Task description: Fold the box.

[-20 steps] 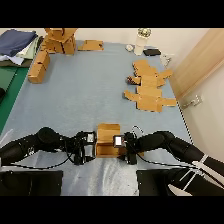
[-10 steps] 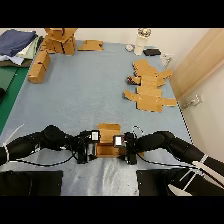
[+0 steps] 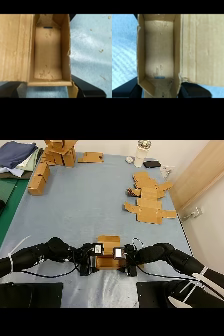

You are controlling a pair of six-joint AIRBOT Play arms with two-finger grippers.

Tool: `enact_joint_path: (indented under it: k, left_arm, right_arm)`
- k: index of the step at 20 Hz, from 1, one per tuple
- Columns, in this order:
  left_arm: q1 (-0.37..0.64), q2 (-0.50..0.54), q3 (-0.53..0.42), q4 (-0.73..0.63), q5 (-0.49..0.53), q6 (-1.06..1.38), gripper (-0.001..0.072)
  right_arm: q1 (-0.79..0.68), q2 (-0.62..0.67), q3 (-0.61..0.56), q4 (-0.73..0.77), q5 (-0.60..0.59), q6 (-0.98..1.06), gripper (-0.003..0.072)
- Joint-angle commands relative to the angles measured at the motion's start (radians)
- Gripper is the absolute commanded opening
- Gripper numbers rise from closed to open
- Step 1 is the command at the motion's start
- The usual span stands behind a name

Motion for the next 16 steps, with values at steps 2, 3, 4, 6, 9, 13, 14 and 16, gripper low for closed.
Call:
enact_joint_path:
  k: [2, 3, 4, 6, 9, 13, 14, 16]
  left_arm:
    - [-0.004, -0.014, 0.014, 0.001, -0.002, -0.004, 0.0698]
    - [-0.004, -0.014, 0.014, 0.002, -0.002, -0.004, 0.0698]
    - [-0.004, -0.014, 0.014, 0.002, -0.002, -0.004, 0.0698]
    - [-0.004, -0.014, 0.013, 0.002, -0.001, -0.005, 0.0698]
    - [-0.011, -0.014, 0.013, 0.006, 0.010, -0.006, 0.0639]
    - [-0.016, -0.014, 0.013, 0.026, 0.010, -0.012, 0.0640]
    - [-0.016, -0.014, 0.013, 0.029, 0.010, -0.012, 0.0639]
    - [-0.016, -0.014, 0.012, 0.035, 0.008, -0.013, 0.0642]
  right_arm:
    - [0.000, 0.000, 0.000, 0.000, 0.000, 0.000, 0.0563]
    - [0.000, 0.000, 0.000, 0.000, 0.000, 0.000, 0.0563]
    - [0.000, 0.000, 0.000, 0.000, 0.000, 0.000, 0.0563]
    - [0.000, 0.000, 0.000, 0.000, 0.000, 0.000, 0.0563]
    - [0.000, 0.000, 0.000, 0.000, 0.000, 0.000, 0.0563]
    - [0.000, 0.000, 0.000, 0.000, 0.000, 0.000, 0.0563]
    - [0.000, 0.000, 0.000, 0.000, 0.000, 0.000, 0.0562]
    - [0.000, 0.000, 0.000, 0.000, 0.000, 0.000, 0.0563]
